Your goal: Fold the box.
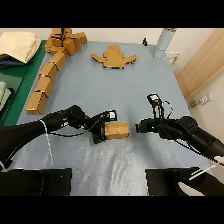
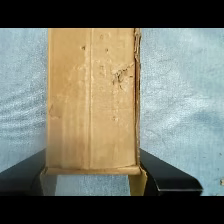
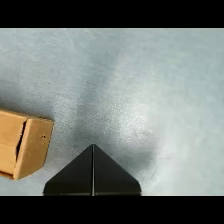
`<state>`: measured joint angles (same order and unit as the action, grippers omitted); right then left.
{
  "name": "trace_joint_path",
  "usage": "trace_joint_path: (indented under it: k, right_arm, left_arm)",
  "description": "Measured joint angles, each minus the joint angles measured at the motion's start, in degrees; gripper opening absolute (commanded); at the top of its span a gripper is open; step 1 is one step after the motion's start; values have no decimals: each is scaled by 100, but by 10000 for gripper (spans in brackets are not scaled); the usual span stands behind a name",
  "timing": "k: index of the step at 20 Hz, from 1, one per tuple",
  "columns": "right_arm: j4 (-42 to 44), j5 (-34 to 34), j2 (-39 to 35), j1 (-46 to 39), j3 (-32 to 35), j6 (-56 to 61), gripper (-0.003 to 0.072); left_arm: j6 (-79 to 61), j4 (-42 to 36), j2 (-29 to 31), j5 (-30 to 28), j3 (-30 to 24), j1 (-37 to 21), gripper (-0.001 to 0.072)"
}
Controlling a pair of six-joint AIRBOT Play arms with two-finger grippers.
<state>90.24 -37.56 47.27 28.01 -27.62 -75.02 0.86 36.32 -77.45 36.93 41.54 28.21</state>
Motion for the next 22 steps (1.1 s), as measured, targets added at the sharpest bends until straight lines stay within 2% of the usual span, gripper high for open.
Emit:
trace_joint_path:
  k: [6, 9, 12, 17, 22]
  right_arm:
    - [-39, 162, 142, -39, 0, 752, 7]
    - [-48, 310, 162, -39, 0, 868, 7]
    - [-50, 391, 166, -44, 0, 920, 7]
    - [-177, 448, 166, -42, 0, 951, 7]
    - [-269, 483, 166, -42, 0, 960, 7]
  left_arm:
    - [328, 55, 407, -61, 107, -389, 520]
    - [717, 236, 699, -85, 127, -868, 520]
    - [1668, 863, 1051, 63, 133, -1499, 520]
    - [3228, 2092, 1873, 1117, 35, -2568, 520]
    - [4264, 2898, 2855, 1794, -398, -3515, 520]
